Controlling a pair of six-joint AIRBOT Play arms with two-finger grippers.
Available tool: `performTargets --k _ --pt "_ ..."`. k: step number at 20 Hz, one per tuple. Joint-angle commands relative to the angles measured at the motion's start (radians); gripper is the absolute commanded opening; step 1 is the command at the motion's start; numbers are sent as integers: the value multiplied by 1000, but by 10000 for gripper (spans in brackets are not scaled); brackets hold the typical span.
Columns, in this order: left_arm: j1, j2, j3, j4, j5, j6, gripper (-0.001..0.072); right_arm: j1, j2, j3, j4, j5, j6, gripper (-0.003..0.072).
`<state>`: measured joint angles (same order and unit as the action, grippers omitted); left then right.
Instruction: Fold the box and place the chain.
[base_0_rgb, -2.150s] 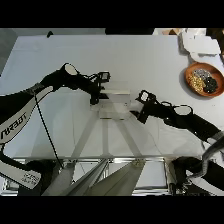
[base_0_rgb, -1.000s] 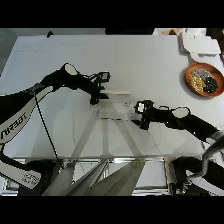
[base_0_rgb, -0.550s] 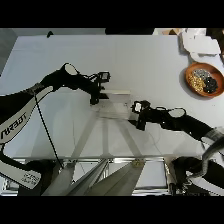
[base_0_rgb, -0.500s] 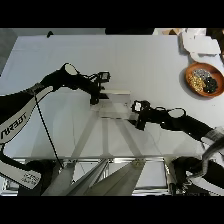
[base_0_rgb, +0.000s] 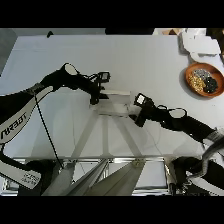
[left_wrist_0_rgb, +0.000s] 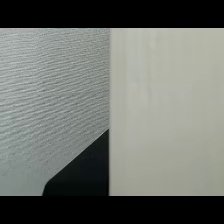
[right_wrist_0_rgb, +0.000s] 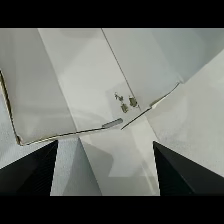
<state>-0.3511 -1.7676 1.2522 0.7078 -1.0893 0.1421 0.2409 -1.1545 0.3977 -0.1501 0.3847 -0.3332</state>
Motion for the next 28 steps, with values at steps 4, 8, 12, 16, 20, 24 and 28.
performTargets --k 4,8,12,16,20,24,28 --pt "0 0 1 0 1 0 14 1 2 0 -134 -3 12 665" --pt "0 0 1 0 1 0 14 1 2 -1 -143 38 9 665" --pt "0 0 1 0 1 0 14 4 1 -4 -148 68 -16 665" --pt "0 0 1 0 1 0 14 79 -21 -11 -137 24 -34 665" --pt "0 0 1 0 1 0 14 90 -23 -11 61 -108 -33 665" --pt "0 0 1 0 1 0 14 90 -2 -11 84 -147 15 665" --pt "0 0 1 0 1 0 14 90 3 -9 127 -129 77 665"
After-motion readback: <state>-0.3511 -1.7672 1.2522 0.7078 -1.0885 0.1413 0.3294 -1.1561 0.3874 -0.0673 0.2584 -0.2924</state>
